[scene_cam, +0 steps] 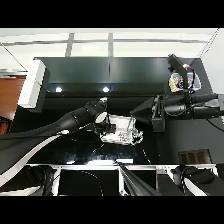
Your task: Fold the box and place the chain.
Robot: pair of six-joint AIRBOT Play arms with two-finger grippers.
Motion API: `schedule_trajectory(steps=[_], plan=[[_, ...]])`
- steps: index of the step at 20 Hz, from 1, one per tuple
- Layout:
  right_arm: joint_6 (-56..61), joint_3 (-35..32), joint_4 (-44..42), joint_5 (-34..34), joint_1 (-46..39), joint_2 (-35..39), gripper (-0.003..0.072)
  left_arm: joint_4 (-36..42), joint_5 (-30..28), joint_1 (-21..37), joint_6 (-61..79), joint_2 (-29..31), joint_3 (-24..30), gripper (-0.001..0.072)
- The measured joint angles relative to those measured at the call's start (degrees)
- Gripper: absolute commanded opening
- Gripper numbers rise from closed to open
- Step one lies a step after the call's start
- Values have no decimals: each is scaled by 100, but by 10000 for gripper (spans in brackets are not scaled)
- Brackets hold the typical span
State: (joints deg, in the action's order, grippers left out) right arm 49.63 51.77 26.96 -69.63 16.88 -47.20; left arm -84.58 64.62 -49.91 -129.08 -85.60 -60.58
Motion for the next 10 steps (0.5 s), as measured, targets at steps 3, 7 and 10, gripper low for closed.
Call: schedule_trajectory(steps=[3, 7, 10], plan=[[35, 28, -356, 153, 39, 0, 9, 2, -2, 0, 0, 0, 0, 30], [42, 39, -820, 260, 55, 0, 9, 2, -9, 0, 0, 2, 0, 29], [72, 42, -728, 271, 55, 0, 10, 4, -52, 0, 0, 2, 0, 29]])
